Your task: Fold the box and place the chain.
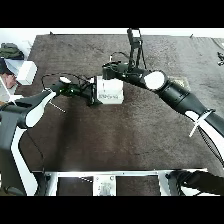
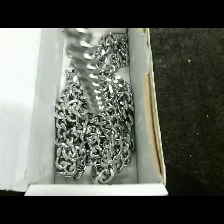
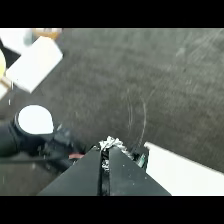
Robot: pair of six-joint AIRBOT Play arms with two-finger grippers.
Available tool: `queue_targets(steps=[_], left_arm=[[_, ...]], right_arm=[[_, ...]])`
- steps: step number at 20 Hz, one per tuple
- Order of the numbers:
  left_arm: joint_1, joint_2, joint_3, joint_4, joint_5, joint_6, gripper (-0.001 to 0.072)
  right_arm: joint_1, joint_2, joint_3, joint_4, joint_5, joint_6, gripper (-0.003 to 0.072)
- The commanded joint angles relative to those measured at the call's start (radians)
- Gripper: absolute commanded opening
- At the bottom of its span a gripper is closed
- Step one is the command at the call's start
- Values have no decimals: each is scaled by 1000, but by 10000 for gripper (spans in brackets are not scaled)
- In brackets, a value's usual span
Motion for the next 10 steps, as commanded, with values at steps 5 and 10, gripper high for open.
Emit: queue_targets(steps=[5, 10], left_arm=[[1, 0, 0, 0, 0, 0, 345], [1, 0, 0, 0, 0, 0, 345]], right_arm=[[-11, -77, 6, -183, 108, 3, -13], [-98, -83, 6, -204, 169, 3, 311]])
